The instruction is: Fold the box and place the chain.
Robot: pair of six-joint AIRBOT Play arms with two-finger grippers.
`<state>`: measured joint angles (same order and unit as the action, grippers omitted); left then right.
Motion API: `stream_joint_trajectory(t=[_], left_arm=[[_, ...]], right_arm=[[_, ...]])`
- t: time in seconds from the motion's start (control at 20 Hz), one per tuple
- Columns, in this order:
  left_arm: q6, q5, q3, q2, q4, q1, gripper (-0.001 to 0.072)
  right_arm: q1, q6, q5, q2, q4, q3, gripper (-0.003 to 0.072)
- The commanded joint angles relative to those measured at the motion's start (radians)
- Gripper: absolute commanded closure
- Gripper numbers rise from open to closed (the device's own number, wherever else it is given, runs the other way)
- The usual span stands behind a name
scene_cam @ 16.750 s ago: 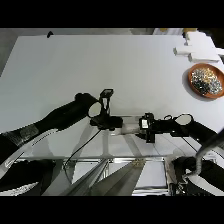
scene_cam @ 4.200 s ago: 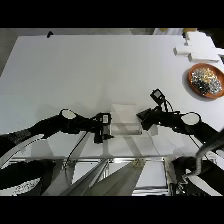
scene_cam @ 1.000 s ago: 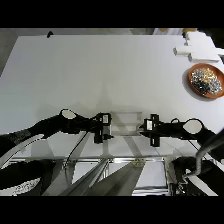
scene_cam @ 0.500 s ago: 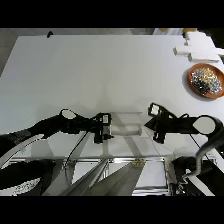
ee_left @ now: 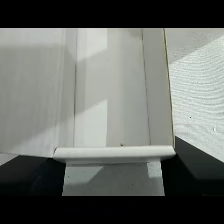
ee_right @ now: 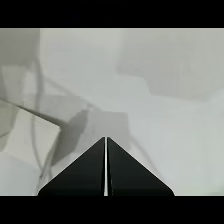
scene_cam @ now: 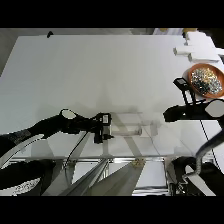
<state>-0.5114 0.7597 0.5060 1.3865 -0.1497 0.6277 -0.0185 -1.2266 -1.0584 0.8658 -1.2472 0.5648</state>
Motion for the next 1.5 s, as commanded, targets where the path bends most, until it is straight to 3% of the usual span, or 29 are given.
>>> stream_joint_trajectory(t=[0.0, 0.4, 0.7, 0.95, 1.15, 1.45], left_arm=[[0.000, 0.000, 0.000, 0.000, 0.000, 0.000, 0.0436], [0.000, 0.000, 0.000, 0.000, 0.000, 0.000, 0.0436], [0.000, 0.000, 0.000, 0.000, 0.000, 0.000, 0.0436], [0.000, 0.000, 0.000, 0.000, 0.000, 0.000, 0.0436], [0.000, 0.000, 0.000, 0.000, 0.000, 0.000, 0.0436], [0.000, 0.000, 0.000, 0.000, 0.000, 0.000, 0.0436]], right_arm=[[0.019, -0.106, -0.038, 0.130, 0.016, -0.008, 0.0667], [-0.011, 0.048, 0.000, 0.235, 0.285, -0.098, 0.0668], [-0.012, 0.058, -0.059, 0.235, 0.340, -0.098, 0.0668], [-0.012, 0.058, -0.063, 0.224, 0.333, -0.098, 0.0667], [-0.011, -0.003, -0.008, 0.191, 0.220, -0.098, 0.0667], [-0.011, -0.003, 0.019, 0.216, 0.235, -0.148, 0.0667]])
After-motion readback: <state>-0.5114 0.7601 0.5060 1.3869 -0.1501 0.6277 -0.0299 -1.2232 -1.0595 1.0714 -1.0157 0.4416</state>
